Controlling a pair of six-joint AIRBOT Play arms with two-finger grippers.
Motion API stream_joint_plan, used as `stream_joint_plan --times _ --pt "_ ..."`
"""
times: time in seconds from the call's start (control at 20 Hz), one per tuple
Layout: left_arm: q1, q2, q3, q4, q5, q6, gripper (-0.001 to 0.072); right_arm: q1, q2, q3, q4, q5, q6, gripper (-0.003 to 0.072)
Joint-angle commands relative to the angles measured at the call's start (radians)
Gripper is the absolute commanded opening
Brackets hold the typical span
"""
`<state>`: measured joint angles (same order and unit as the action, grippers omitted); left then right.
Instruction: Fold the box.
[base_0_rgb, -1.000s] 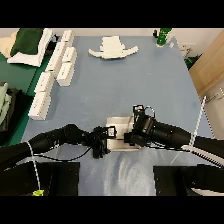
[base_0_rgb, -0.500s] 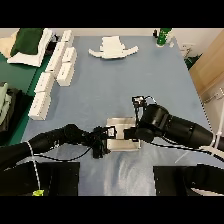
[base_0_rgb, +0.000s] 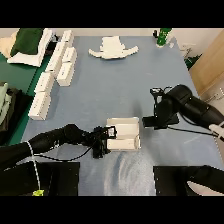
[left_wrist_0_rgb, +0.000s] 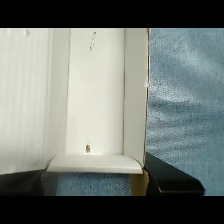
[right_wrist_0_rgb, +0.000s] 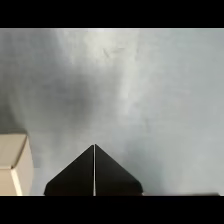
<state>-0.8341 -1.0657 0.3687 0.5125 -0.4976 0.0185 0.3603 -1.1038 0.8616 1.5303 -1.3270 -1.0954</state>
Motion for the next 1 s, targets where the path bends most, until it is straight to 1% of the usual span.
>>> stream_joint_plan --times 0.0,0.05,0.1,0.15,0.2,0.35,0.45,0.55,0.65,0.75,0.85,0.95 --pt "-0.001 0.0 0.0 0.0 0.0 0.0 0.0441 -0.32 -0.095 -0.016 0.481 0.158 -0.426 0.0005" --pt "-0.001 0.0 0.0 0.0 0.0 0.0 0.0441 -0.4 -0.147 -0.012 0.656 0.146 -0.552 0.0004" --pt "-0.001 0.0 0.0 0.0 0.0 0.0 0.0441 -0.456 -0.196 -0.006 0.788 0.116 -0.628 0.0005" --pt "-0.001 0.0 0.0 0.0 0.0 0.0 0.0441 -0.494 -0.249 0.003 0.883 0.077 -0.68 0.0005" --pt "-0.001 0.0 0.0 0.0 0.0 0.0 0.0441 -0.508 -0.294 0.019 0.935 0.031 -0.713 0.0005" --pt "-0.001 0.0 0.0 0.0 0.0 0.0 0.0441 -0.482 -0.388 0.063 0.995 -0.106 -0.798 0.0005" --pt "-0.001 0.0 0.0 0.0 0.0 0.0 0.0441 -0.433 -0.39 0.068 0.994 -0.153 -0.879 0.0005" --pt "-0.001 0.0 0.0 0.0 0.0 0.0 0.0441 -0.364 -0.383 0.068 0.941 -0.208 -0.959 0.0005" --pt "-0.001 0.0 0.0 0.0 0.0 0.0 0.0441 -0.285 -0.365 0.067 0.883 -0.205 -0.975 0.0005" --pt "-0.001 0.0 0.0 0.0 0.0 0.0 0.0441 -0.21 -0.327 0.068 0.843 -0.175 -1.028 0.0005" --pt "-0.001 0.0 0.0 0.0 0.0 0.0 0.0441 -0.148 -0.267 0.062 0.754 -0.11 -1.03 0.0004" --pt "-0.001 0.0 0.0 0.0 0.0 0.0 0.0441 -0.095 -0.193 0.032 0.696 -0.017 -1.032 0.0005"
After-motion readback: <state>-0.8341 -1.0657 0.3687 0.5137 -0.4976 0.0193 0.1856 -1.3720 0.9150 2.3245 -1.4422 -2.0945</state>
